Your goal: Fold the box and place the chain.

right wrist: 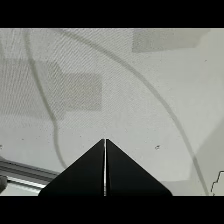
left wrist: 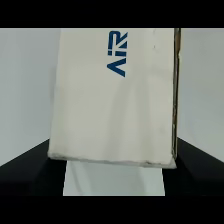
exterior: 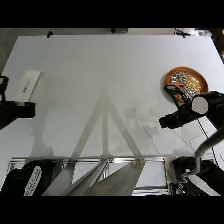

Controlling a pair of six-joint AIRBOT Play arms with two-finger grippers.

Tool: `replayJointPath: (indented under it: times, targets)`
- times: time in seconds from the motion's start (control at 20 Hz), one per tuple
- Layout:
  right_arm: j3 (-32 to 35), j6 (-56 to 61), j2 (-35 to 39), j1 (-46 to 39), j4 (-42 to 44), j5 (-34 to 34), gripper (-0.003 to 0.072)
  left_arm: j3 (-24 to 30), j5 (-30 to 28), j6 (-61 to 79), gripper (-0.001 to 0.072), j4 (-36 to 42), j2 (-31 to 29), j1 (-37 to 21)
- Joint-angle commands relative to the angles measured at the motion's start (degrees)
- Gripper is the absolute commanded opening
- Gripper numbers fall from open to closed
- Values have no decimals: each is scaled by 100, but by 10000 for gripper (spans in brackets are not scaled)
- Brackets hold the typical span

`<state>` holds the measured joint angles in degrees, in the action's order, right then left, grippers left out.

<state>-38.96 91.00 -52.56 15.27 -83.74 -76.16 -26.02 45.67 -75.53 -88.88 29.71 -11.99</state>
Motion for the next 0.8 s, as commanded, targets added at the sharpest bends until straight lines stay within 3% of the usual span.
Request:
replayJointPath:
  times: [0.0,0.25,0.45,0.5,0.6,0.65,0.75]
  targets:
    - [-2,2,4,-2,2,2,15,-4,461,-555,6,-369,442,-892]
    - [-2,2,4,-2,2,2,15,-4,848,-555,6,-352,1508,-942]
    - [-2,2,4,-2,2,2,15,-2,933,-551,16,-354,1683,-935]
    - [-2,2,4,-2,2,2,15,-4,931,-551,74,-352,1685,-935]
    - [-2,0,4,-2,2,2,15,-2,949,-551,507,-352,1687,-935]
    - [-2,2,4,-2,2,2,15,-4,984,-553,643,-348,1685,-933]
    - [-2,0,4,-2,2,2,15,-4,1117,-553,700,-293,1613,-929]
